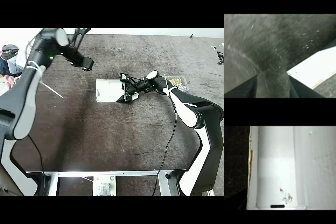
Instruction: Fold the box and place the chain.
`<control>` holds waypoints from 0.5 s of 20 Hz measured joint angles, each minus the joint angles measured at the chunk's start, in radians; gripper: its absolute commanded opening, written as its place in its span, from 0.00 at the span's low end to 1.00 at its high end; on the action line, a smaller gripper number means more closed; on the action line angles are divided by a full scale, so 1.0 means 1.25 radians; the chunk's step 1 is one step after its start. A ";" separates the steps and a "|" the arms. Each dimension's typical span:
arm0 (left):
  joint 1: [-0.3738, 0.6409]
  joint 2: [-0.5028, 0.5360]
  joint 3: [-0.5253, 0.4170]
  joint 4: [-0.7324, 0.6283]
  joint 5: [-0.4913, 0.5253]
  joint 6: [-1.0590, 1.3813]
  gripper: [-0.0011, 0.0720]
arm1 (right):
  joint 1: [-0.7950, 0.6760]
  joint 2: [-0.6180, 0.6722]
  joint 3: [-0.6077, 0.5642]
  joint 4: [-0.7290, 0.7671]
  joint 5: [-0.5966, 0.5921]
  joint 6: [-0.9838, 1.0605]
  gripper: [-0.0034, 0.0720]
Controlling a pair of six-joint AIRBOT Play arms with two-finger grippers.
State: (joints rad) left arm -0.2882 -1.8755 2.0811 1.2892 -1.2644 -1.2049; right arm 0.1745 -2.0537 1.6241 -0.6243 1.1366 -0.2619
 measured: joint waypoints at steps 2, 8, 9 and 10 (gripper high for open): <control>0.064 0.000 -0.028 -0.144 0.009 0.167 0.59 | 0.000 0.000 0.000 0.000 0.000 0.000 0.68; 0.214 -0.002 -0.206 -0.515 -0.001 0.689 0.88 | 0.000 0.000 0.000 0.000 0.000 0.000 0.68; 0.221 -0.003 -0.240 -0.539 -0.002 0.754 0.89 | 0.000 0.000 0.000 0.000 0.000 0.000 0.68; 0.228 -0.006 -0.273 -0.560 -0.002 0.818 0.89 | 0.000 0.000 0.000 0.000 0.000 0.000 0.68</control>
State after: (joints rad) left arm -0.0036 -1.8832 1.7405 0.5896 -1.2667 -0.1818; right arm 0.1745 -2.0541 1.6241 -0.6247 1.1366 -0.2619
